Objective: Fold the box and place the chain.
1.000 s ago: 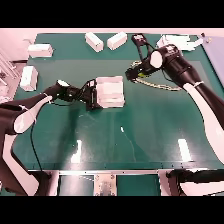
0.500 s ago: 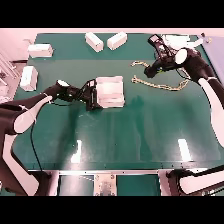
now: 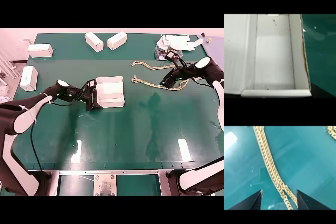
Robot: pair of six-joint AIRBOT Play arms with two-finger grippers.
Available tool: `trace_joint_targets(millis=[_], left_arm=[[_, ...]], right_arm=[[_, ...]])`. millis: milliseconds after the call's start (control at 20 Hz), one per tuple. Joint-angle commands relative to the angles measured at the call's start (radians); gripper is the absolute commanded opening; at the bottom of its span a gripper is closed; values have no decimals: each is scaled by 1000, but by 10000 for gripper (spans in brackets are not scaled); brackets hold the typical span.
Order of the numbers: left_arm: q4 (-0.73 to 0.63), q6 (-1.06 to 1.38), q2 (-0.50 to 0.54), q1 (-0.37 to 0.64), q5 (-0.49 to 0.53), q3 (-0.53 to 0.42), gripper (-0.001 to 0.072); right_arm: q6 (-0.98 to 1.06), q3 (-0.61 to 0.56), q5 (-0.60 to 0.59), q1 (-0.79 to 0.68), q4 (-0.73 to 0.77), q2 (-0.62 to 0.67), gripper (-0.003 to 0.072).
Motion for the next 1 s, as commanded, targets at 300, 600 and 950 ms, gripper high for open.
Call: trace_joint_targets(millis=[300, 600, 950], left_arm=[[0, 0, 0, 0, 0, 0, 378], [0, 0, 0, 0, 0, 0, 379], [0, 0, 0, 0, 0, 0, 378]], right_arm=[[-456, 0, 39, -66, 211, -124, 476], [-541, 16, -2, -67, 230, -185, 477], [-534, 97, 23, -84, 226, -245, 434]])
